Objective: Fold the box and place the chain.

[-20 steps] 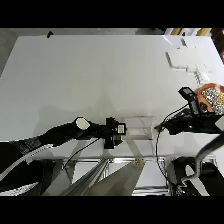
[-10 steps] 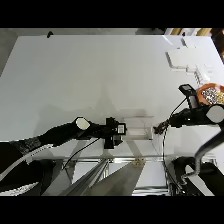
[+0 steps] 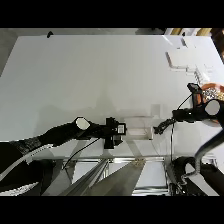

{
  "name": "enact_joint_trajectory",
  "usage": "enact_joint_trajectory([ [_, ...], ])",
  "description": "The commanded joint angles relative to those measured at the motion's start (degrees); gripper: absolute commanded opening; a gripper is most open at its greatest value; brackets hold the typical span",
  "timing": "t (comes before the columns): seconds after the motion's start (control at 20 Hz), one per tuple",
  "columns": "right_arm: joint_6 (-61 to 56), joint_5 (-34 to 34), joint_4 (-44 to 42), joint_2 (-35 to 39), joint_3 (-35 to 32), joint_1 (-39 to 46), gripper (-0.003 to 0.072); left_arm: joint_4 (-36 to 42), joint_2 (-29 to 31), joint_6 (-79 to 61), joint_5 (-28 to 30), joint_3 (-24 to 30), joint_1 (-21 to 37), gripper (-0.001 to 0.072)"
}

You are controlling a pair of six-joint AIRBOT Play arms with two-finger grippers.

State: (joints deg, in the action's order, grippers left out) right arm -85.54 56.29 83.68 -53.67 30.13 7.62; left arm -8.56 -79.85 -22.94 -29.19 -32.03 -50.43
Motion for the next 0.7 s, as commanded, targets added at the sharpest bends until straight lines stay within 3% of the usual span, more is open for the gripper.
enact_joint_trajectory([
  [0.0,0.33,-1.46,-1.64,-1.97,0.04,2.38,0.0237,-0.02,0.04,0.00,0.00,0.00,-0.02,0.0207],
  [0.65,0.48,-8.68,-3.15,-8.50,0.04,2.38,0.0222,-0.02,0.04,0.00,0.00,0.00,-0.02,0.0207],
])
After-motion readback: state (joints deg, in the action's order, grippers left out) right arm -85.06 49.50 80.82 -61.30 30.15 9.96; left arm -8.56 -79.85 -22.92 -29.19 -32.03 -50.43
